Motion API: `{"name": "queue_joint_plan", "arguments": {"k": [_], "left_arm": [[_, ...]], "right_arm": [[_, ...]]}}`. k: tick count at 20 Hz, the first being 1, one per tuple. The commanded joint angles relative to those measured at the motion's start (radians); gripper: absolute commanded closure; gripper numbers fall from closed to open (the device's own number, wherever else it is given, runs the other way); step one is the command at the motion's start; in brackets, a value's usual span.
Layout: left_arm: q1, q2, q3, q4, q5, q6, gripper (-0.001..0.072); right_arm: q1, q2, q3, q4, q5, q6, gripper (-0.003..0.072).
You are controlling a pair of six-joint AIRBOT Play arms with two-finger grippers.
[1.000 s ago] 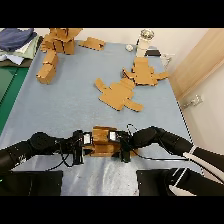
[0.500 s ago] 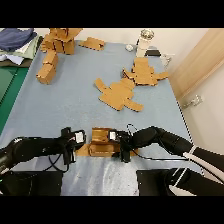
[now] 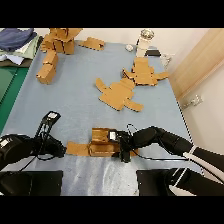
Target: Fold the box.
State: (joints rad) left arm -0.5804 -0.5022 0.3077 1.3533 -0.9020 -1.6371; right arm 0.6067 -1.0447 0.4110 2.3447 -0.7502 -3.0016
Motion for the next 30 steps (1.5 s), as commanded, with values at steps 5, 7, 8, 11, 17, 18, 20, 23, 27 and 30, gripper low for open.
{"name": "queue_joint_plan", "arguments": {"k": [5,7,8,11,17,18,20,23,27,30], "left_arm": [[0.023,-0.156,0.0,-0.298,0.04,0.02,0.0698],[0.023,-0.204,0.0,-0.409,0.103,0.103,0.0698],[0.023,-0.228,0.0,-0.436,0.125,0.127,0.0698],[0.023,-0.288,-0.01,-0.478,0.145,0.164,0.0698],[0.023,-0.292,-0.019,-0.721,0.168,0.35,0.0699],[0.023,-0.284,-0.018,-0.734,0.167,0.359,0.0699],[0.023,-0.252,-0.013,-0.735,0.167,0.356,0.0698],[0.023,-0.214,-0.008,-0.755,0.177,0.353,0.0694],[0.034,-0.215,-0.003,-0.743,0.203,0.315,0.0692],[0.083,-0.215,-0.003,-0.721,0.195,0.309,0.0406]], "right_arm": [[0.0,0.001,0.001,0.0,0.0,0.0,0.0208],[0.0,0.001,0.001,0.0,0.0,0.0,0.0208],[0.0,0.001,0.001,0.0,0.0,0.0,0.0208],[0.0,0.001,0.001,0.0,0.0,0.0,0.0208],[0.0,0.001,0.001,0.0,0.0,0.0,0.0208],[0.0,0.001,0.001,0.0,0.0,0.0,0.0208],[0.0,0.001,0.001,0.0,0.0,0.0,0.0208],[0.0,0.001,0.001,0.0,0.0,0.0,0.0208],[0.0,0.001,0.001,0.0,0.0,0.0,0.0208],[0.0,0.001,0.001,0.0,0.0,0.0,0.0208]]}}
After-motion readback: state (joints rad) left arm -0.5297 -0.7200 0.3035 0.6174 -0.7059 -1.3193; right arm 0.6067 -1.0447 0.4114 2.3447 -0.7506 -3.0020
